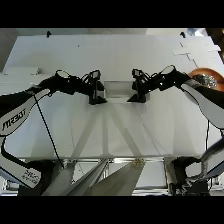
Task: Fold the box and place the chain.
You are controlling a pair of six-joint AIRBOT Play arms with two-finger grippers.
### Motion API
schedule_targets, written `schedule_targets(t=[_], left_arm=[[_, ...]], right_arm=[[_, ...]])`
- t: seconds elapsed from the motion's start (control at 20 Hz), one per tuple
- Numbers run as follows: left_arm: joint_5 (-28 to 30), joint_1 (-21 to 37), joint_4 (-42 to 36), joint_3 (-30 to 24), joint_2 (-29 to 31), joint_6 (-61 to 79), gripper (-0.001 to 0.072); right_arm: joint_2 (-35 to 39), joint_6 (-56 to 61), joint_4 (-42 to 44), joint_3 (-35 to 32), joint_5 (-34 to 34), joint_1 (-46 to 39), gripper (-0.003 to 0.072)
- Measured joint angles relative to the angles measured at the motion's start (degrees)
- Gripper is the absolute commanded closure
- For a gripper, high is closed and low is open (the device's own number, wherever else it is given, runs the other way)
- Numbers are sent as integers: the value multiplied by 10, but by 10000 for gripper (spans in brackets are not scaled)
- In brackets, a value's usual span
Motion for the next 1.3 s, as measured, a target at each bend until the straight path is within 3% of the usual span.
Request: schedule_targets(t=[0.1,0.15,0.25,0.3,0.35,0.4,0.5,1.3], left_arm=[[2,-7,3,1,0,4,53],[3,-11,7,1,0,4,119],[3,-16,15,2,0,5,159],[4,-17,17,2,0,5,296],[5,-18,19,2,0,6,484],[5,-19,20,3,0,6,525],[5,-20,23,3,0,6,495],[5,-22,28,3,0,7,495]], right_arm=[[0,0,0,0,0,0,193],[0,0,0,0,0,0,193],[0,0,-1,0,1,0,193],[0,0,-1,0,1,0,193],[0,0,-1,0,2,0,193],[0,0,-1,0,1,0,193],[0,0,-1,0,1,0,193],[0,0,0,0,1,0,193]])
